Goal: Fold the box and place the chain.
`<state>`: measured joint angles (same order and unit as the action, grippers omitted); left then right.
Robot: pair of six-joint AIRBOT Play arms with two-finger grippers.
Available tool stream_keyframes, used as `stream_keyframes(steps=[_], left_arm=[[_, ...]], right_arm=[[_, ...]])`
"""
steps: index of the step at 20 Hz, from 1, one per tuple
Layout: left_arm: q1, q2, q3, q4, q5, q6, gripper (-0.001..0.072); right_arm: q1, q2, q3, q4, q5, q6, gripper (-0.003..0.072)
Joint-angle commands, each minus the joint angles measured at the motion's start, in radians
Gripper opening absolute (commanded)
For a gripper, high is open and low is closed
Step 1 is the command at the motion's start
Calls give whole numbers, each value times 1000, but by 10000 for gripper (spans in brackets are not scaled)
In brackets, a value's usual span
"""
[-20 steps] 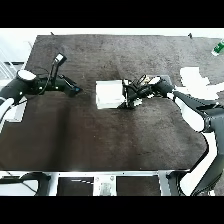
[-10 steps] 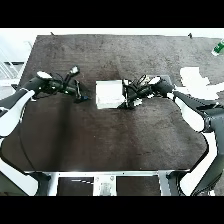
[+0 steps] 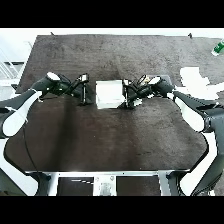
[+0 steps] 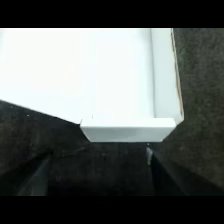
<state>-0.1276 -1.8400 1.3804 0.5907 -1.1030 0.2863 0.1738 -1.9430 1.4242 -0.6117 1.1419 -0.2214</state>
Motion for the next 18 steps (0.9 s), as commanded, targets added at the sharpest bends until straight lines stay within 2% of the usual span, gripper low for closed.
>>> stream_keyframes(steps=[1, 8, 12, 18], left_arm=[[-2, -1, 1, -12, -40, -90, 709], [-2, -64, 47, -2, -120, -68, 709], [-2, -64, 47, -42, -113, 13, 712], [-3, -64, 47, -29, -108, 29, 720]], right_arm=[[1, 0, 0, 0, 0, 0, 581], [1, 0, 0, 0, 0, 0, 581], [1, 0, 0, 0, 0, 0, 582], [1, 0, 0, 0, 0, 0, 581]])
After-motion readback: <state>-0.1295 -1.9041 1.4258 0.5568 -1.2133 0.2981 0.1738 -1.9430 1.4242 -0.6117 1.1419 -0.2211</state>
